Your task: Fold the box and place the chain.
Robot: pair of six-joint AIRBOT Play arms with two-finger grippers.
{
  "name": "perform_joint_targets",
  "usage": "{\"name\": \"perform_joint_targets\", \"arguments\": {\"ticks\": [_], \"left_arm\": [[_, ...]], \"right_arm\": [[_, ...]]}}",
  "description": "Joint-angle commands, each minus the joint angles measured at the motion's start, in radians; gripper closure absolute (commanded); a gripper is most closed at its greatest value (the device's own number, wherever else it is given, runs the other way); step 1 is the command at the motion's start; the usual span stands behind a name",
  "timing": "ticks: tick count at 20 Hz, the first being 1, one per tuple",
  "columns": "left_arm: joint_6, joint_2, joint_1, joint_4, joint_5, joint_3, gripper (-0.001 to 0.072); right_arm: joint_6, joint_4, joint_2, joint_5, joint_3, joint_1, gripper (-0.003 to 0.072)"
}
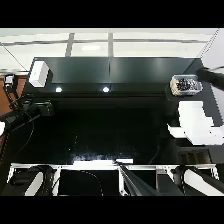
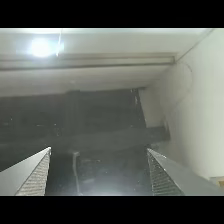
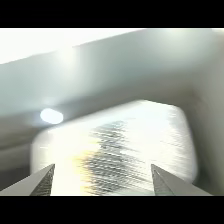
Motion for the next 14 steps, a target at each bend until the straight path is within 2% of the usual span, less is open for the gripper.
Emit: {"name": "perform_joint_targets", "arguments": {"ticks": [1,3,5,7,9,10,13,14], "left_arm": [[-0.001,-0.008,0.000,-0.003,-0.047,0.000,-0.0003],[-0.001,-0.008,0.000,-0.004,-0.057,0.000,-0.0002],[-0.001,-0.008,0.000,-0.022,-0.056,0.000,-0.0002],[-0.001,-0.009,0.000,-0.056,-0.056,0.000,-0.0002],[-0.001,-0.009,0.000,-0.069,-0.063,0.000,-0.0002],[-0.001,-0.009,0.000,-0.070,-0.068,0.000,-0.0002],[0.000,-0.009,0.000,-0.070,-0.068,0.000,-0.0002],[0.000,-0.009,0.000,-0.070,-0.068,0.000,-0.0002]], "right_arm": [[0.243,-0.357,-0.098,0.398,0.161,-0.343,-0.0034],[0.233,-0.413,-0.140,0.553,0.175,-0.498,-0.0034],[0.080,-0.423,-0.184,0.645,0.175,-0.570,-0.0034],[-0.031,-0.427,-0.220,0.671,0.174,-0.580,-0.0034],[-0.233,-0.306,-0.246,0.697,0.174,-0.566,-0.0034],[-0.308,-0.294,-0.256,0.715,0.174,-0.550,-0.0034],[-0.386,-0.333,-0.290,0.715,0.174,-0.496,-0.0034],[-0.399,-0.341,-0.301,0.713,0.174,-0.479,0.0075]]}}
